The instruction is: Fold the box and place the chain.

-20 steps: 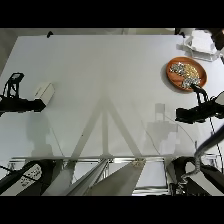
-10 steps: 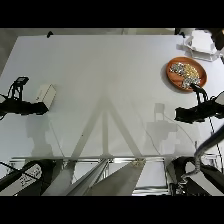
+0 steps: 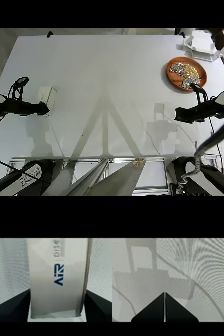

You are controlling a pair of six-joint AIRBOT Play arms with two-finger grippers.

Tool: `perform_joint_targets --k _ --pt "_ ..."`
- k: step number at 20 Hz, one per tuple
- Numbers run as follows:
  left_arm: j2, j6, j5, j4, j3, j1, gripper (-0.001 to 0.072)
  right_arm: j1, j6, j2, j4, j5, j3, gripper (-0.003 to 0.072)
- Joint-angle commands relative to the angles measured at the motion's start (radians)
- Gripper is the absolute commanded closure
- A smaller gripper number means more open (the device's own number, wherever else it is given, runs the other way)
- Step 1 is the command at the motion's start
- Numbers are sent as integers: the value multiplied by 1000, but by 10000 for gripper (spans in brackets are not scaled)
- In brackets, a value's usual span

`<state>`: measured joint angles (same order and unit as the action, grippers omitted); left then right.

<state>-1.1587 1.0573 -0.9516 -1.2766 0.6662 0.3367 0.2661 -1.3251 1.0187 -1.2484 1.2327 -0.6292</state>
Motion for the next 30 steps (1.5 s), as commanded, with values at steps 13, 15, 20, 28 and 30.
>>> perform_joint_targets --k 13,15,20,28,30 --pt "48 -2 61 4 1 1 13 1 0 0 0 4 1 680" --pt "97 -2 96 4 2 1 13 1 0 0 0 3 0 680" --pt "260 -2 206 5 10 -2 14 1 -1 0 0 1 0 680" --pt "415 -2 186 11 10 -188 441 1 -2 0 0 -17 0 680" --pt "421 -2 121 12 10 -288 603 1 -2 0 0 -18 0 680"
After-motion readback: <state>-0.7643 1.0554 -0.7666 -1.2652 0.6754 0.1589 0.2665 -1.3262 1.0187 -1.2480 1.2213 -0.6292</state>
